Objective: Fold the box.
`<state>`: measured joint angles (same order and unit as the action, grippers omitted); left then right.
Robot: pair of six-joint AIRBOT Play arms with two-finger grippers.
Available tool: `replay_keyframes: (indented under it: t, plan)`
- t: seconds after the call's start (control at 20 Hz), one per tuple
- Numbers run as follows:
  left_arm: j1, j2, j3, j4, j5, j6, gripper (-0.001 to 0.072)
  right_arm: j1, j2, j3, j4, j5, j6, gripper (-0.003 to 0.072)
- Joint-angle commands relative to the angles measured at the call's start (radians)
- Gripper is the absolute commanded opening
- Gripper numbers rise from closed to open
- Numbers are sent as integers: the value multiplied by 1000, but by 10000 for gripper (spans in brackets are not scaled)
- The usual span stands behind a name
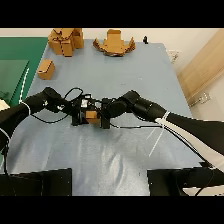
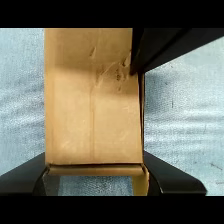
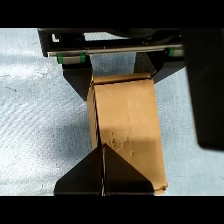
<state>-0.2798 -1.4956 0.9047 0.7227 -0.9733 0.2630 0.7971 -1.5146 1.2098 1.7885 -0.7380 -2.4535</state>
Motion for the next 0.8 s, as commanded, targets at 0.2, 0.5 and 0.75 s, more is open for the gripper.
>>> replay_keyframes:
  t: [0.2, 0.5, 0.75]
  plan:
    - [-1, 0, 0, -1, 4, -2, 355, 0, 37, 0, 0, -12, 3, 107]
    - [-1, 0, 0, -1, 3, -2, 355, 0, 45, 0, -1, -12, 3, 107]
    - [-1, 0, 0, -1, 3, -2, 355, 0, 43, 0, 7, -9, 3, 105]
